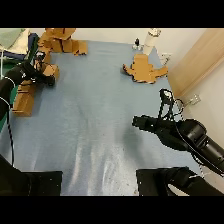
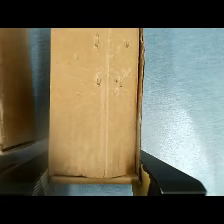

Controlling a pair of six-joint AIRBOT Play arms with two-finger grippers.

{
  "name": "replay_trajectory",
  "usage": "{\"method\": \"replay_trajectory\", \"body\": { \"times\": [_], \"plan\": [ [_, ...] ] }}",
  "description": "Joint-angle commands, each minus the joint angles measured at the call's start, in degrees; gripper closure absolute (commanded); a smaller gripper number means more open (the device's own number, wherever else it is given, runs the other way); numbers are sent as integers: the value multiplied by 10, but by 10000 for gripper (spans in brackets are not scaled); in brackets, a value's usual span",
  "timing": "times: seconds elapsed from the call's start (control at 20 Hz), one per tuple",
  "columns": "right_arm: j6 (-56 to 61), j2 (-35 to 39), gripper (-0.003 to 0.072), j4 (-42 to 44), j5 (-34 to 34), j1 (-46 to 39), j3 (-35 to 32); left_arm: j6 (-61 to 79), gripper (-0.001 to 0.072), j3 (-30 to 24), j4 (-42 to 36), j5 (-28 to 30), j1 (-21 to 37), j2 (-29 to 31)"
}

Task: Fold the box.

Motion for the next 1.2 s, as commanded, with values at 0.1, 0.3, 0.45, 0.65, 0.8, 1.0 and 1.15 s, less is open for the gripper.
{"method": "replay_trajectory", "body": {
  "times": [0.1,0.3,0.45,0.65,0.8,1.0,1.15],
  "plan": [
    [0,0,685,1,0,0,1,-30,29,1,10,-7,-2,2],
    [0,0,685,5,0,0,1,-34,0,7,10,-18,0,17],
    [0,0,685,10,0,0,1,-34,0,38,13,-98,10,33],
    [-31,-2,684,38,-1,0,1,-34,0,78,42,-207,30,80],
    [-87,-42,684,82,-3,0,7,-91,369,87,34,-256,29,131],
    [-166,-170,684,104,-36,0,97,-85,701,85,23,-335,-18,179],
    [-230,-275,684,104,-116,0,200,-91,702,57,21,-385,-81,212]
  ]
}}
